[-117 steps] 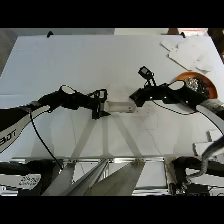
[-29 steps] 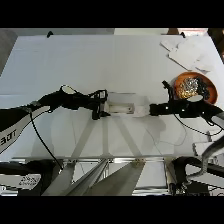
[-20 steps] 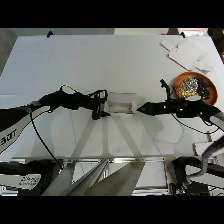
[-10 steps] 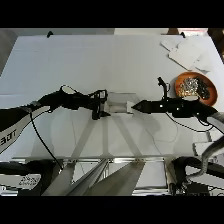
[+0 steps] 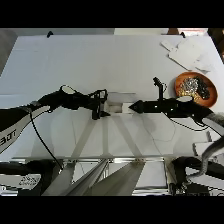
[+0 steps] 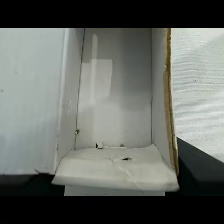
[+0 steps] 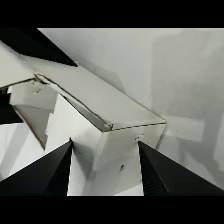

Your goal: Fold the box and place the chain.

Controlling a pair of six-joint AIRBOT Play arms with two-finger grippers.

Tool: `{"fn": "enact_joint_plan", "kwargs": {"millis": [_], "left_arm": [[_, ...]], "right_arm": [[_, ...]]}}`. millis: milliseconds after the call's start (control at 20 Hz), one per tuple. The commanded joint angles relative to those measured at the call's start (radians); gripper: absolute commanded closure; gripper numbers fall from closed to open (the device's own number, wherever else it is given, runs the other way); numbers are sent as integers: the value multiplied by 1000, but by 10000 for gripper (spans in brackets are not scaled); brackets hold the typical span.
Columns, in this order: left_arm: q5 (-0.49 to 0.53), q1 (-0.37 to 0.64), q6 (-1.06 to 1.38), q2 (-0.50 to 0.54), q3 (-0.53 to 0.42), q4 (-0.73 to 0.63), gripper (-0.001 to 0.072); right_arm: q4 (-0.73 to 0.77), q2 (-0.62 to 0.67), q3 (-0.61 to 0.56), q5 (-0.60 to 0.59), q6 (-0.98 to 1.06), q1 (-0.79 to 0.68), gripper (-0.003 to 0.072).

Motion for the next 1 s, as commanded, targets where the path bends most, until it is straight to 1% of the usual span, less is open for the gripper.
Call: {"fn": "enact_joint_plan", "kwargs": {"millis": [0,50,150,250,500,800,950], "left_arm": [[0,0,2,0,0,0,387],[0,0,2,0,0,0,387],[0,0,2,0,0,0,387],[0,0,2,0,0,0,387],[0,0,2,0,0,0,387],[0,0,2,0,0,-1,387],[0,0,2,0,0,-1,387]], "right_arm": [[-4,0,0,-119,7,41,227],[-4,0,1,-154,13,51,227],[-8,0,3,-187,34,69,227],[-16,0,3,-188,34,81,227],[-103,26,3,-181,64,85,228],[-129,100,4,-173,84,85,228],[-137,109,5,-151,92,86,228]]}}
